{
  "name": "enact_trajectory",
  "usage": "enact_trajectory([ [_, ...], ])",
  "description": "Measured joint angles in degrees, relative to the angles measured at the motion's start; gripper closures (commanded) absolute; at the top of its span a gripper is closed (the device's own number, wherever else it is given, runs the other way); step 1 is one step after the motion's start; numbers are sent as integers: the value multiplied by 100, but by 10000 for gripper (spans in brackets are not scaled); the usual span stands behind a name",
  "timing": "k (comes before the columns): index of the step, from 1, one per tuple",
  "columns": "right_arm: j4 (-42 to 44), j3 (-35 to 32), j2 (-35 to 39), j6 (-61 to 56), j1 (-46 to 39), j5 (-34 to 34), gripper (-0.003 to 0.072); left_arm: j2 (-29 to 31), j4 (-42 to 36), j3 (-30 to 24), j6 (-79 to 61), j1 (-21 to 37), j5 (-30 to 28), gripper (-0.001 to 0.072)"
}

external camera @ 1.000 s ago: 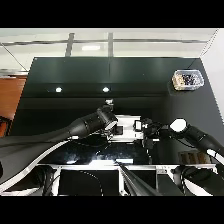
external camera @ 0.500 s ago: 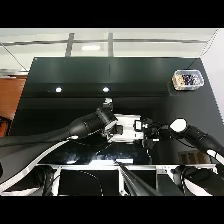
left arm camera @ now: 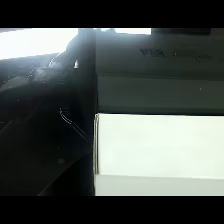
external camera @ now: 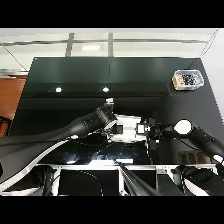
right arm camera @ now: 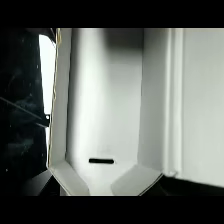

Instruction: Fold the box and place the chain.

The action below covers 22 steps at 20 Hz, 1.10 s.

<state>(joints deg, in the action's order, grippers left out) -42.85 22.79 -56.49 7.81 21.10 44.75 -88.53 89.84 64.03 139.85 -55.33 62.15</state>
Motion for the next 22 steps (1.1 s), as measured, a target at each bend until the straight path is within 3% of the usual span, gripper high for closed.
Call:
enact_trajectory([
  [5,-304,0,61,-149,0,44,73,0,0,0,-63,2,-79,679],
  [6,-310,0,68,-168,0,46,174,0,-4,0,-72,2,-103,679],
  [8,-238,0,72,-188,0,42,276,0,-15,0,-85,2,-129,679],
  [10,-129,0,72,-188,20,46,561,0,-22,0,-85,2,-153,679],
  [22,568,0,-4,-203,136,-138,551,0,-57,0,-101,4,-175,679],
])
